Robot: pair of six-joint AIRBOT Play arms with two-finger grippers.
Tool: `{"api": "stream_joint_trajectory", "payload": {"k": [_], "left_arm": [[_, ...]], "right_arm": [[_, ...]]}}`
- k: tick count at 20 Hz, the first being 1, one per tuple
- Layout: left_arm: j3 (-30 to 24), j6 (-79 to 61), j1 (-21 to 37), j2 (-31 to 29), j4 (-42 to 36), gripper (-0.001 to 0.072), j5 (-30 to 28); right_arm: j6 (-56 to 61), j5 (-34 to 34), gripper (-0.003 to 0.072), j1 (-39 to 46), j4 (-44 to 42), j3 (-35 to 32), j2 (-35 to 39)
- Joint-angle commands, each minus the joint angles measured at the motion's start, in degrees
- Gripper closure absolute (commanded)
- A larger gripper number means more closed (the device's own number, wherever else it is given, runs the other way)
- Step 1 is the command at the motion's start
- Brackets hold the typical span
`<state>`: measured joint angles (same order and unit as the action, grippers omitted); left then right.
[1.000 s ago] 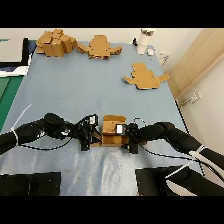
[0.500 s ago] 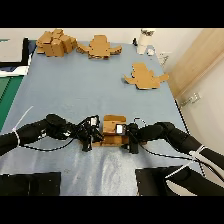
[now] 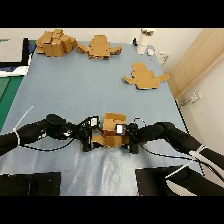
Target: Fold the box.
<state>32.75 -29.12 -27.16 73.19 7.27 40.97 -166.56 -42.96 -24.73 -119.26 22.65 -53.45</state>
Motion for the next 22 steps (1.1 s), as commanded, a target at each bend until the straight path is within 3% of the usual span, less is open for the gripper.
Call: {"api": "stream_joint_trajectory", "payload": {"k": [1, 4, 5, 6, 7, 8, 9, 12, 14, 18, 20, 22], "left_arm": [[0.0, 0.0, 0.0, 0.0, 0.0, 0.0043, 0.1], [0.0, 0.0, 0.0, 0.0, 0.0, 0.0044, 0.1], [0.0, 0.0, 0.0, 0.0, 0.0, 0.0103, 0.1], [0.0, 0.0, 0.0, 0.0, 0.0, 0.0355, 0.1], [0.0, 0.0, 0.0, 0.0, 0.0, 0.0547, 0.1], [0.0, 0.0, 0.0, 0.0, 0.0, 0.0653, 0.1], [0.0, 0.0, 0.0, 0.0, 0.4, 0.0697, 0.1], [0.0, 3.4, 0.7, -0.3, 3.8, 0.0697, 0.2], [-0.1, 9.6, 2.3, -1.6, 10.4, 0.0698, 1.0], [-0.1, 19.5, 6.8, -7.9, 13.2, 0.0698, 0.2], [-0.1, 39.5, 8.5, -13.0, 16.2, 0.0698, -3.1], [-0.1, 66.7, 11.6, -16.9, 24.1, 0.0698, -3.4]], "right_arm": [[0.0, 0.0, 0.0151, 0.0, 0.0, 0.0, 0.0], [0.0, 0.0, 0.0151, 0.0, 0.0, 0.0, 0.0], [0.0, 0.0, 0.0151, 0.0, 0.0, 0.0, 0.0], [0.0, 0.0, 0.0151, 0.0, 0.0, 0.0, 0.0], [0.0, 0.0, 0.0151, 0.0, 0.0, 0.0, 0.0], [0.0, 0.0, 0.0151, 0.0, 0.0, 0.0, 0.0], [0.0, 0.0, 0.0151, 0.0, 0.0, 0.0, 0.0], [0.0, 0.0, 0.0151, 0.0, 0.0, 0.0, 0.0], [0.0, 0.0, 0.0151, 0.0, 0.0, 0.0, 0.0], [0.0, 0.0, 0.0151, 0.0, 0.0, 0.0, 0.0], [0.0, 0.0, 0.0152, 0.0, 0.0, 0.0, 0.0], [0.0, 0.0, 0.0152, 0.0, 0.0, 0.0, 0.0]]}}
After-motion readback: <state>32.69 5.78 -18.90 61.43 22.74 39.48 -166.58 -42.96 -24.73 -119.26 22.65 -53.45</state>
